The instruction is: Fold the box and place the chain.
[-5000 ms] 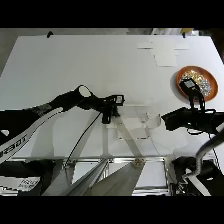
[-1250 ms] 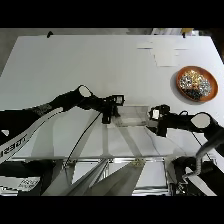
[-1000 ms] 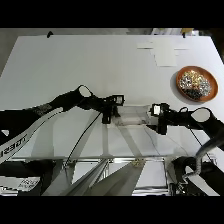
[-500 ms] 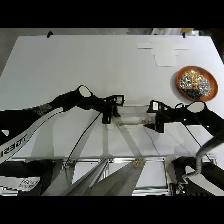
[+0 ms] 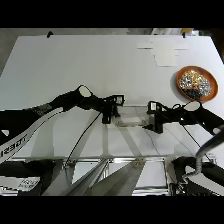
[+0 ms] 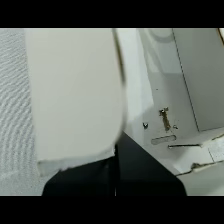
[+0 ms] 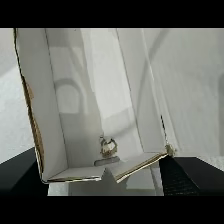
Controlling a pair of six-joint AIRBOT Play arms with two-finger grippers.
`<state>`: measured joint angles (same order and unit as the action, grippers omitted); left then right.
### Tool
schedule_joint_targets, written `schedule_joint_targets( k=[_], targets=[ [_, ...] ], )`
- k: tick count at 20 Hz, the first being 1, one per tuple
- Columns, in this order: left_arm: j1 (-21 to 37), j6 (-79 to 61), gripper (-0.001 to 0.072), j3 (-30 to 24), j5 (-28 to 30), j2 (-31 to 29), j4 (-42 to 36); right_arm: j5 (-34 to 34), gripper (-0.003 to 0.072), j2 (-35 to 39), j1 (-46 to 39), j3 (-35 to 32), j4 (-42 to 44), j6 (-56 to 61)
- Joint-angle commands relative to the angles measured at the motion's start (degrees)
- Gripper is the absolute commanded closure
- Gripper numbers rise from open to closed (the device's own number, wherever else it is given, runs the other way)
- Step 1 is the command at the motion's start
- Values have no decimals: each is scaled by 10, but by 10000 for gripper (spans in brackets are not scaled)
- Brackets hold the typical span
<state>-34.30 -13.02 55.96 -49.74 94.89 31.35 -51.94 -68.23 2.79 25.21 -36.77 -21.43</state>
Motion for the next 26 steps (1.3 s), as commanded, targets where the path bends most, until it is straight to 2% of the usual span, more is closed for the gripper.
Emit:
schedule_joint_targets(
  k=[1,11,13,17,19,26],
  targets=[
    [0,0,699,0,0,0,0,-1,35,-3,4,0,19,-21],
    [0,0,699,0,0,0,0,-2,55,-36,19,0,-1,2],
    [0,0,699,0,0,0,0,-1,137,-37,19,0,-1,2],
    [0,0,699,0,0,0,0,1,175,-40,19,0,-2,0],
    [0,0,699,0,0,0,0,1,257,-40,19,0,-6,0],
    [0,0,699,0,0,0,0,1,256,-40,19,0,-5,2]
  ],
)
